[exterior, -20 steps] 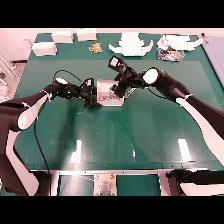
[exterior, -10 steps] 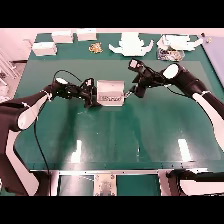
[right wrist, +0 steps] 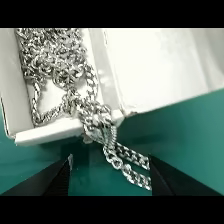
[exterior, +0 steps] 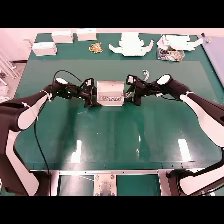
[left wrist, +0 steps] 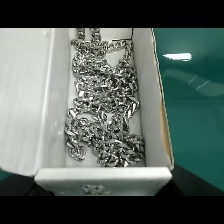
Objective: Fold the box and place the chain.
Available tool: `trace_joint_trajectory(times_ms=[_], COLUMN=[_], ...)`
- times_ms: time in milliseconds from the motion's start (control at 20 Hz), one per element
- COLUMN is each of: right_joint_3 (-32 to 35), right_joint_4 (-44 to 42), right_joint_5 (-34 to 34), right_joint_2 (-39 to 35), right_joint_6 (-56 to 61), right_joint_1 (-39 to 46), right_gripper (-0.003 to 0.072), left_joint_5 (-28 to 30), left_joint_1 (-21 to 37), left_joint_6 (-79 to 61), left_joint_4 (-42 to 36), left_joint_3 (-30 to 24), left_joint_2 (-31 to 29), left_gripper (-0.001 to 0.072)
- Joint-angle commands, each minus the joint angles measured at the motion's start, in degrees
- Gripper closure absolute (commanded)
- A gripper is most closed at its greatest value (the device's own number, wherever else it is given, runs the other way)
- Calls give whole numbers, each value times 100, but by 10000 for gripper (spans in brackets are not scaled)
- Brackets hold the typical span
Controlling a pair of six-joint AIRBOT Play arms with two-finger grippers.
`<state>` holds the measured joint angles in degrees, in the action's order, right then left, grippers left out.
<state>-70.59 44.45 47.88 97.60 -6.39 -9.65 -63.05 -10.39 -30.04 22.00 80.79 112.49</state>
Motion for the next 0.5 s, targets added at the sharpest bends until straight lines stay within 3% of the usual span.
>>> trace_joint_trajectory(times_ms=[0,200,300,450], right_joint_3=[4,-13,-13,-13], right_joint_4=[-804,-1043,-1045,-1110], right_joint_5=[-105,-592,-656,-876], right_joint_2=[302,485,509,507], right_joint_6=[-793,-1036,-1043,-1016], right_joint_1=[9,-20,-33,-31], right_gripper=[100,110,330,585], left_joint_5=[0,0,2,0], left_joint_1=[4,4,4,4], left_joint_6=[0,0,-2,0], left_joint_4=[2,2,2,2], left_joint_3=[2,2,2,2], left_joint_2=[-4,-4,-4,-4], left_gripper=[87,87,87,87])
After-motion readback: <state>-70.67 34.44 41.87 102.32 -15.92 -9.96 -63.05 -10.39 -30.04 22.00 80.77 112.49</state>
